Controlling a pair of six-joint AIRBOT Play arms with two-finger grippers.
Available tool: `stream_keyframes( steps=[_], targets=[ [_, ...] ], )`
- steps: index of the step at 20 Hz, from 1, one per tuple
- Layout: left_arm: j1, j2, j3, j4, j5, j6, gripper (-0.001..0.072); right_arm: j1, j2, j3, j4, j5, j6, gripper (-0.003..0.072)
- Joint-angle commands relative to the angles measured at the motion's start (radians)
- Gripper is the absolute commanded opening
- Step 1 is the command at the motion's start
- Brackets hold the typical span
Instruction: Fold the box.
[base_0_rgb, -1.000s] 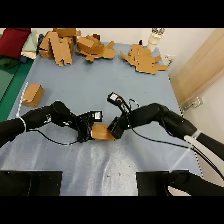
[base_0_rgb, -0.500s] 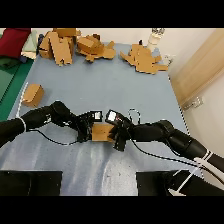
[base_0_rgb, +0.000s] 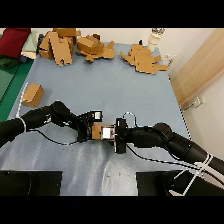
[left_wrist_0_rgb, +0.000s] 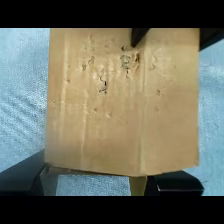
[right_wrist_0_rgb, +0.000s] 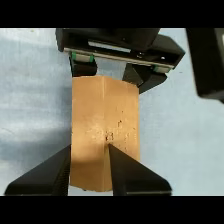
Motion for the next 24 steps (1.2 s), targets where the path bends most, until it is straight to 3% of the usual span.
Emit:
stream_keyframes(
  steps=[1, 4, 5, 8, 9, 12, 17, 20, 24],
  targets=[
    [0.000, 0.001, 0.000, 0.001, 0.000, 0.002, 0.0318, 0.005, 0.000, 0.000, -0.088, 0.028, -0.026, 0.0367],
    [0.000, 0.001, 0.000, 0.001, 0.000, 0.002, 0.0318, 0.005, 0.022, 0.000, -0.034, -0.026, -0.026, 0.0380],
    [0.000, 0.001, 0.000, 0.001, -0.001, 0.002, 0.0318, 0.005, 0.040, 0.000, -0.014, -0.035, -0.026, 0.0451],
    [0.000, 0.001, 0.000, 0.001, 0.000, 0.002, 0.0318, 0.005, 0.105, 0.000, 0.015, -0.072, -0.006, 0.0481],
    [0.000, 0.001, 0.000, 0.001, 0.000, 0.002, 0.0318, 0.005, 0.129, 0.000, 0.028, -0.093, 0.025, 0.0529],
    [0.000, 0.001, 0.000, 0.001, 0.000, 0.002, 0.0318, 0.005, 0.203, 0.000, 0.040, -0.158, 0.140, 0.0529],
    [0.000, 0.001, 0.000, 0.001, 0.000, 0.002, 0.0318, -0.043, 0.242, -0.001, 0.007, 0.000, 0.263, 0.0500],
    [0.000, 0.001, 0.000, 0.001, 0.000, 0.002, 0.0318, -0.074, 0.164, 0.000, -0.002, 0.074, 0.263, 0.0500],
    [0.000, 0.001, 0.000, 0.001, -0.001, 0.002, 0.0318, -0.074, 0.067, 0.000, 0.006, 0.080, 0.236, 0.0500]
  ],
)
